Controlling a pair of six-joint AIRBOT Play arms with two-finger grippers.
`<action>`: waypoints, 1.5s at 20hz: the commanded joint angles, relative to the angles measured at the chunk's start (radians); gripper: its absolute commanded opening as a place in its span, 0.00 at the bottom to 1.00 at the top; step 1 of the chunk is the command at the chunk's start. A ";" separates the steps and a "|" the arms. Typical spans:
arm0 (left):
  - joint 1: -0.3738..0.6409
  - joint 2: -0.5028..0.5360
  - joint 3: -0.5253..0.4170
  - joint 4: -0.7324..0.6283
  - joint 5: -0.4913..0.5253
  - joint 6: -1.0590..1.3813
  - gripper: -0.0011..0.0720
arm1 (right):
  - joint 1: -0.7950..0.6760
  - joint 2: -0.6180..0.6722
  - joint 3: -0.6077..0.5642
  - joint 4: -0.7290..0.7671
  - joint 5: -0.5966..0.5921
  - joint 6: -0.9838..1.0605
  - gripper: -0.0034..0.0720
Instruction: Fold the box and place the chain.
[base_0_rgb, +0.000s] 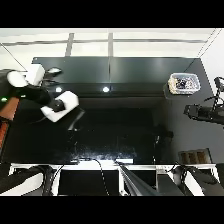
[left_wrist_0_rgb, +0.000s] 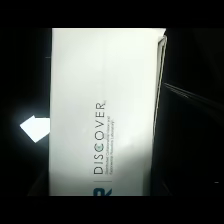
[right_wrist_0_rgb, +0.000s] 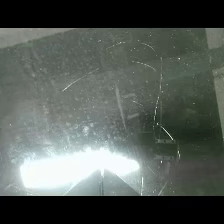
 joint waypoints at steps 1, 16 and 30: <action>0.290 0.016 -0.027 0.000 0.005 -0.016 0.20 | 0.000 0.000 0.000 0.005 -0.011 -0.003 0.08; 0.492 -0.191 -0.026 -0.053 0.561 0.104 0.24 | 0.000 0.000 0.000 0.065 -0.059 0.001 0.08; 0.464 0.115 0.022 -0.117 0.471 0.003 0.99 | 0.027 0.000 0.079 0.090 -0.172 -0.003 0.08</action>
